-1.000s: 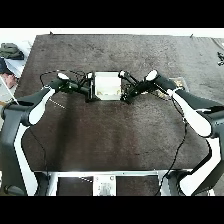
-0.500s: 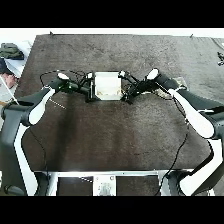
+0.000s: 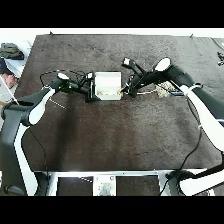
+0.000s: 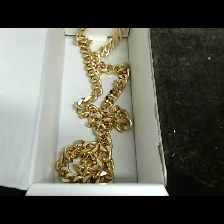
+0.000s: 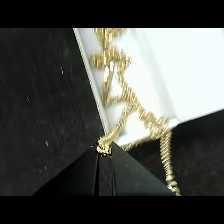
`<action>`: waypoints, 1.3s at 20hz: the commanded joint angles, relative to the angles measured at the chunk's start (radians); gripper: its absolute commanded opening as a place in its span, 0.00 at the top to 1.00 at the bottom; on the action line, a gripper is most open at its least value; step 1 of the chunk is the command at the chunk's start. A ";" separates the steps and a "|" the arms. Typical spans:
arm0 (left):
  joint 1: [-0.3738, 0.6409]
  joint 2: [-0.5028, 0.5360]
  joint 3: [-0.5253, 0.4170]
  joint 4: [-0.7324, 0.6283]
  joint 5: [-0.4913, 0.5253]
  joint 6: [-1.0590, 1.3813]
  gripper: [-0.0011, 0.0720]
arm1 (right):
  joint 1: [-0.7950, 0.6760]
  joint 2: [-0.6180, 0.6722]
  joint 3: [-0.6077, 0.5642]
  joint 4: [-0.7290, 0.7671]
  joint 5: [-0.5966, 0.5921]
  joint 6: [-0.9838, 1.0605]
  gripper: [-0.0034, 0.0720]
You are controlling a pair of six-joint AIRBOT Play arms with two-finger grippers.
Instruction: Fold the box and place the chain.
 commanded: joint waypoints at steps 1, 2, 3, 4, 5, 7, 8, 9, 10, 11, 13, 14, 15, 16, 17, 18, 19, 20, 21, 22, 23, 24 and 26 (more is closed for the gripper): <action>0.000 0.000 0.000 0.000 0.000 0.000 0.57 | 0.004 0.086 0.002 0.082 -0.063 0.000 0.97; 0.000 0.000 0.000 0.000 0.000 0.000 0.57 | 0.007 0.104 0.002 0.113 -0.094 -0.007 0.97; 0.000 0.000 0.000 0.000 0.000 0.000 0.57 | 0.015 0.117 0.002 0.132 -0.129 -0.007 0.97; 0.000 0.000 0.000 0.000 0.000 0.000 0.57 | 0.027 0.126 0.002 0.145 -0.167 -0.007 0.97; 0.000 0.000 0.000 0.000 0.000 0.000 0.57 | 0.042 0.129 0.002 0.153 -0.198 -0.007 0.97; 0.000 0.000 0.000 0.000 0.000 0.000 0.57 | 0.079 0.129 0.002 0.153 -0.262 -0.007 0.97; 0.000 0.000 0.000 0.000 0.000 0.000 0.57 | 0.100 0.129 0.003 0.154 -0.300 -0.007 0.97; 0.000 0.000 0.000 0.000 0.000 0.000 0.57 | 0.119 0.129 0.009 0.153 -0.333 -0.007 0.97; 0.000 0.000 0.000 0.000 0.000 0.000 0.57 | 0.136 0.129 0.019 0.153 -0.362 -0.007 0.97; 0.000 0.000 0.000 0.000 0.000 0.000 0.57 | 0.148 0.128 0.025 0.148 -0.388 -0.007 0.97; 0.000 0.000 0.000 0.000 0.000 0.000 0.57 | 0.157 0.122 0.028 0.132 -0.412 0.003 0.97; 0.000 0.000 0.000 0.000 0.000 0.000 0.57 | 0.155 0.119 0.028 0.122 -0.412 0.032 0.97; 0.000 0.000 0.000 0.000 0.000 0.000 0.57 | 0.151 0.116 0.028 0.103 -0.412 0.062 0.86; 0.000 0.000 0.000 0.000 0.000 0.000 0.57 | 0.147 0.115 0.028 0.070 -0.405 0.089 0.57; 0.000 0.000 0.000 0.000 0.000 0.000 0.57 | 0.144 0.115 0.028 0.032 -0.391 0.118 0.52; 0.000 0.000 0.000 0.000 0.000 0.000 0.57 | 0.137 0.115 0.028 -0.006 -0.367 0.172 0.64; 0.000 0.000 0.000 0.000 0.000 0.000 0.57 | 0.123 0.115 0.028 -0.038 -0.328 0.238 0.66; 0.000 0.000 0.000 0.000 0.000 0.000 0.57 | 0.096 0.115 0.026 -0.059 -0.268 0.316 0.67; 0.000 0.000 0.000 0.000 0.000 0.000 0.57 | 0.057 0.116 0.014 -0.056 -0.206 0.388 0.68; 0.000 0.000 0.000 0.000 0.000 0.000 0.57 | 0.016 0.122 -0.011 -0.056 -0.159 0.436 0.80; 0.000 0.000 0.000 0.000 0.000 0.000 0.57 | -0.031 0.137 -0.058 -0.053 -0.150 0.484 0.80; 0.000 0.000 0.000 0.000 0.000 0.000 0.57 | -0.073 0.156 -0.114 -0.053 -0.174 0.537 0.80; 0.000 0.000 0.000 0.000 0.000 0.000 0.57 | -0.158 0.188 -0.226 -0.054 -0.256 0.634 0.77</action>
